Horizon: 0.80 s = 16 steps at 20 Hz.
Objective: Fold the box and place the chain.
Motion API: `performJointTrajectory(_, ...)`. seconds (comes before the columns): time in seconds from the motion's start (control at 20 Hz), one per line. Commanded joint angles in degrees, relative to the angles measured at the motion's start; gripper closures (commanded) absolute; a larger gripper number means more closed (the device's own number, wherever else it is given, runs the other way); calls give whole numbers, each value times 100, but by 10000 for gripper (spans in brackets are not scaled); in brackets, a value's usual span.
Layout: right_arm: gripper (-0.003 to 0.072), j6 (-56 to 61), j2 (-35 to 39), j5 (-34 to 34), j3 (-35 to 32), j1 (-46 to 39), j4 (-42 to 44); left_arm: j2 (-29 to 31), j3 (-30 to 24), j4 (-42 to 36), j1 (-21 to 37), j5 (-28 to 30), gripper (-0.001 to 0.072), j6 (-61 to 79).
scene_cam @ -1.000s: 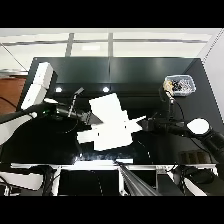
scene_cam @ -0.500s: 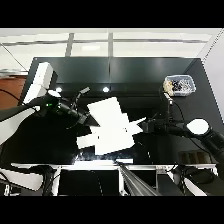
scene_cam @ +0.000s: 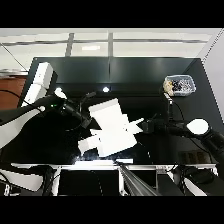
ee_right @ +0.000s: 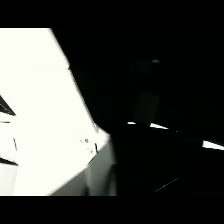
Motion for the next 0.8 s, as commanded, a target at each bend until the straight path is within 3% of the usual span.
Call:
performJointTrajectory(0.0, -11, -2, 4, 208, 20, -4, -46, 2, 81, 94, 39, 46, 683, 7)
performJointTrajectory(0.2, -9, -13, 9, 1180, 699, -492, -1773, 221, 271, 420, 2, 7, 687, 205)
performJointTrajectory(0.35, -9, -686, 9, 2205, 1368, -719, -3136, 872, 262, 765, -313, -57, 689, 800)
performJointTrajectory(0.45, -9, -964, 7, 2393, 1386, -699, -3386, 1519, 136, 1180, -619, 774, 690, 1067)
performJointTrajectory(0.6, -9, -1027, 4, 1943, 1368, -621, -3294, 2107, -398, 1248, -957, 2468, 685, 2090)
performJointTrajectory(0.75, -8, -1034, -7, 1296, 1368, -505, -2949, 2004, -509, 1690, -1102, 3012, 683, 2334)
